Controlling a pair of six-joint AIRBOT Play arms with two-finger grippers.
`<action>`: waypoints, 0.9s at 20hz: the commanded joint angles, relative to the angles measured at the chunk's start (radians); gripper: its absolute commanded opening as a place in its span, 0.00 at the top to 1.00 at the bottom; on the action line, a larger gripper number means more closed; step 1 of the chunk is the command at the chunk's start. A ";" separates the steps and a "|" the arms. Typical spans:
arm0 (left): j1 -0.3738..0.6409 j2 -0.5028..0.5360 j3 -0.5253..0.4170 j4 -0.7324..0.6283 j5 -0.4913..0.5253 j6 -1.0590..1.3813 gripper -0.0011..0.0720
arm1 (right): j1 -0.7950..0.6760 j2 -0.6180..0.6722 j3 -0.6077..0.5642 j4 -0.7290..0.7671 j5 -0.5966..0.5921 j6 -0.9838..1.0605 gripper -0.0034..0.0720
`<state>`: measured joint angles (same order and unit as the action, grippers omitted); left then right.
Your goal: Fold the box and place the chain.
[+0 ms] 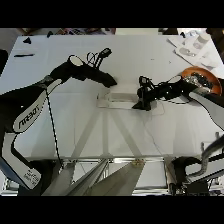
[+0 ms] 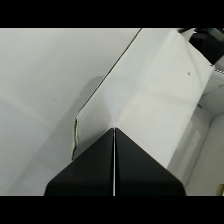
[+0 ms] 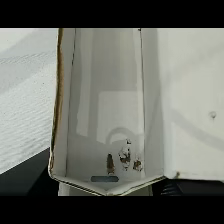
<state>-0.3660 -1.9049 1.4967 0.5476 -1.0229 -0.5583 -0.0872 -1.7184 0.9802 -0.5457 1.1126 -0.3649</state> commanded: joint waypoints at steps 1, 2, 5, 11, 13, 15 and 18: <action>0.024 0.034 0.001 -0.015 -0.058 -0.004 0.97 | 0.001 0.000 0.001 0.001 -0.001 0.000 0.42; 0.037 0.058 0.001 -0.014 -0.085 -0.004 0.97 | 0.001 0.000 0.001 0.001 -0.001 0.000 0.42; 0.085 0.150 0.001 -0.008 -0.214 -0.003 0.89 | 0.001 0.000 0.001 0.001 -0.001 0.000 0.42; 0.076 0.296 0.001 0.215 -0.402 0.016 0.76 | 0.001 0.000 0.001 0.001 -0.001 0.000 0.42; 0.043 0.298 0.001 0.353 -0.389 0.016 0.62 | 0.001 0.000 0.001 0.000 -0.001 0.000 0.42; 0.010 0.287 0.000 0.449 -0.369 0.016 0.43 | 0.001 0.000 0.001 0.001 -0.001 0.000 0.42; -0.029 0.260 0.000 0.488 -0.304 0.025 0.17 | 0.001 0.000 0.001 0.001 -0.001 0.000 0.42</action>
<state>-0.3607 -1.6318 1.4971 0.9348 -1.3731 -0.5419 -0.0872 -1.7184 0.9802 -0.5453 1.1110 -0.3649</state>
